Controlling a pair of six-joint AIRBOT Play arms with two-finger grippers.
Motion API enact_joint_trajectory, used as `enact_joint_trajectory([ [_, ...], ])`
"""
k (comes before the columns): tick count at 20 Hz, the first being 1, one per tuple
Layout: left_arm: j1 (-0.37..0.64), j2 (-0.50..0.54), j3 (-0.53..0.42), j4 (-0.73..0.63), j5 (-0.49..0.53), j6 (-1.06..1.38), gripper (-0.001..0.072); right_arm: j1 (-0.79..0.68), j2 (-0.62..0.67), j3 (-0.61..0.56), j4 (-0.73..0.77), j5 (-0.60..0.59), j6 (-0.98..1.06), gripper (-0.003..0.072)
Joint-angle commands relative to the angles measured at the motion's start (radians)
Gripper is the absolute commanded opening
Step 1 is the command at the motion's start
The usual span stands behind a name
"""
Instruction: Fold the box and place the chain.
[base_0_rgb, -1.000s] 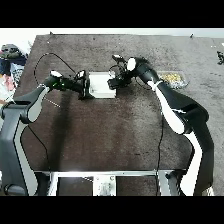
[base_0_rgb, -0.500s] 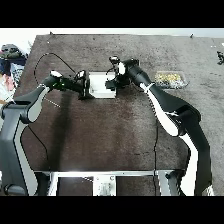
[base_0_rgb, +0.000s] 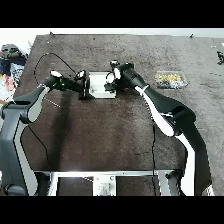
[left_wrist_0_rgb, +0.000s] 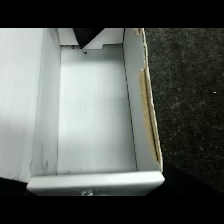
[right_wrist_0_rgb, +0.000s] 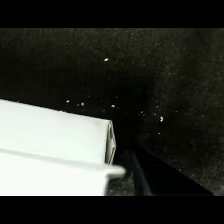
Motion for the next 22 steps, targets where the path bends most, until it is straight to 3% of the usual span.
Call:
enact_joint_trajectory([
  [1, 0.001, 0.000, 0.000, 0.000, 0.001, 0.000, 0.0367, 0.019, -0.005, 0.002, -0.058, -0.021, 0.061, 0.0355],
  [5, 0.001, 0.000, 0.000, 0.000, 0.001, 0.000, 0.0368, 0.031, -0.005, 0.002, -0.080, -0.019, 0.098, 0.0345],
  [6, 0.001, 0.000, 0.000, 0.000, 0.001, 0.000, 0.0368, 0.031, -0.005, 0.002, -0.079, -0.018, 0.098, 0.0273],
  [14, 0.001, 0.000, 0.000, 0.000, 0.000, 0.000, 0.0368, 0.031, -0.005, 0.002, -0.129, 0.048, 0.135, 0.0272],
  [15, 0.001, 0.000, 0.000, 0.000, 0.001, 0.000, 0.0367, 0.032, -0.006, 0.002, -0.129, 0.048, 0.134, 0.0153],
  [16, 0.001, 0.000, 0.000, 0.000, 0.001, 0.000, 0.0368, 0.032, -0.006, 0.002, -0.128, 0.043, 0.134, 0.0088],
  [20, 0.001, 0.000, 0.000, 0.000, 0.001, 0.000, 0.0367, 0.032, -0.006, 0.002, -0.124, 0.030, 0.134, 0.0077],
  [21, 0.001, 0.000, 0.000, 0.000, 0.001, 0.000, 0.0367, 0.032, -0.006, 0.002, -0.124, 0.028, 0.134, 0.0014],
  [22, 0.001, 0.000, 0.000, 0.000, 0.001, 0.000, 0.0367, 0.032, -0.006, 0.002, -0.124, 0.025, 0.135, 0.0014],
])
